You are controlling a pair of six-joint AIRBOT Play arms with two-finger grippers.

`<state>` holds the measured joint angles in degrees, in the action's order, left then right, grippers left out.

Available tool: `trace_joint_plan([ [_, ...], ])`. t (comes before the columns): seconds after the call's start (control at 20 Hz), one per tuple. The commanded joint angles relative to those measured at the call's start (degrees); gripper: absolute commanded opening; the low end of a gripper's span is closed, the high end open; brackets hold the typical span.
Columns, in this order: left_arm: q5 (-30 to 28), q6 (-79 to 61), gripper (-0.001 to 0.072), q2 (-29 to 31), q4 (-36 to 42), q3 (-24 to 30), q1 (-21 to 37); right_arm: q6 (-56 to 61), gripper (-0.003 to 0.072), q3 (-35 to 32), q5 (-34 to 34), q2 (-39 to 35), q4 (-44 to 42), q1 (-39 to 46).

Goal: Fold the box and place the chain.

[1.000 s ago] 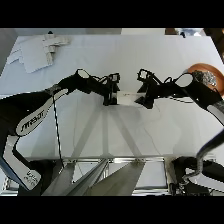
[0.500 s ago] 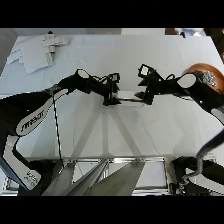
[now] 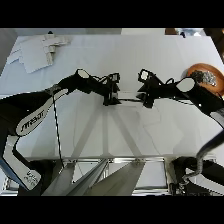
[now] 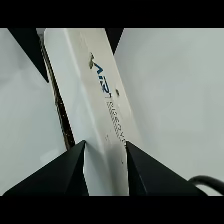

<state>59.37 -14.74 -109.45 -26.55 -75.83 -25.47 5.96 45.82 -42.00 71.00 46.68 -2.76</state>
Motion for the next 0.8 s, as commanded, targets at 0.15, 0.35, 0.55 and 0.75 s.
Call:
trace_joint_plan([
  [0.15, 0.0, -0.02, 0.0395, 0.0, -0.02, 0.0, 0.02, 0.0, 0.0252, -0.68, -0.52, -0.02, 0.07, -0.02],
  [0.35, 0.0, -0.02, 0.0395, 0.0, -0.02, 0.0, 0.02, 0.0, 0.0175, -1.88, -0.59, -0.02, 0.07, -0.02],
  [0.55, 0.0, -0.02, 0.0395, 0.0, -0.02, 0.0, 0.02, 0.0, 0.0175, -3.23, -0.92, -0.02, 0.07, -0.02],
  [0.75, 0.0, -0.02, 0.0395, 0.0, -0.02, -0.02, 0.02, 0.0, 0.0204, -3.23, -2.21, -0.04, -0.15, -0.02],
])
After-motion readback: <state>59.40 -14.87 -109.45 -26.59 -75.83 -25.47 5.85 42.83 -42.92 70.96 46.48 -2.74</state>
